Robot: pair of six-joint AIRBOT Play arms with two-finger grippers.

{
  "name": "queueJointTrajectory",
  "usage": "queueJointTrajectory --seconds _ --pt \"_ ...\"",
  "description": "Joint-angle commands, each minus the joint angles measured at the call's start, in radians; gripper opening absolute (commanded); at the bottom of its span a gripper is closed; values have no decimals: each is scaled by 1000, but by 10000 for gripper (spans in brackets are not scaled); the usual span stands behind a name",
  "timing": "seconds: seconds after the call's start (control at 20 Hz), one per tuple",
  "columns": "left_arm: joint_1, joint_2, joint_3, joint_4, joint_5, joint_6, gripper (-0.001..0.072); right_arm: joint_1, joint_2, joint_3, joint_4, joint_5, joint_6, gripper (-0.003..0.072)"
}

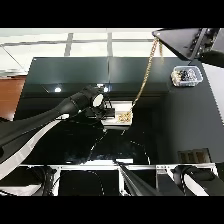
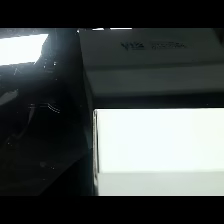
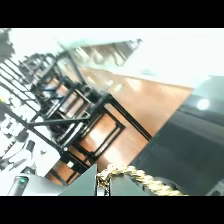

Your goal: Fold the box and place the chain.

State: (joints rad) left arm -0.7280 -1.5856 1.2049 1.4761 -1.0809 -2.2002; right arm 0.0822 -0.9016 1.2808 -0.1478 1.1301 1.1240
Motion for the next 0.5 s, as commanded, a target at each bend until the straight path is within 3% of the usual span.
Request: queueJointTrajectory --seconds 0.0,0.25,0.45 --pt "1 1 0 0 0 0 30 35 -1 2 29 -27 -15 11" --pt "1 1 0 0 -1 0 30 108 -3 -35 -253 -19 59 11" --pt "1 1 0 0 0 0 30 186 -4 -232 -439 -45 164 11"
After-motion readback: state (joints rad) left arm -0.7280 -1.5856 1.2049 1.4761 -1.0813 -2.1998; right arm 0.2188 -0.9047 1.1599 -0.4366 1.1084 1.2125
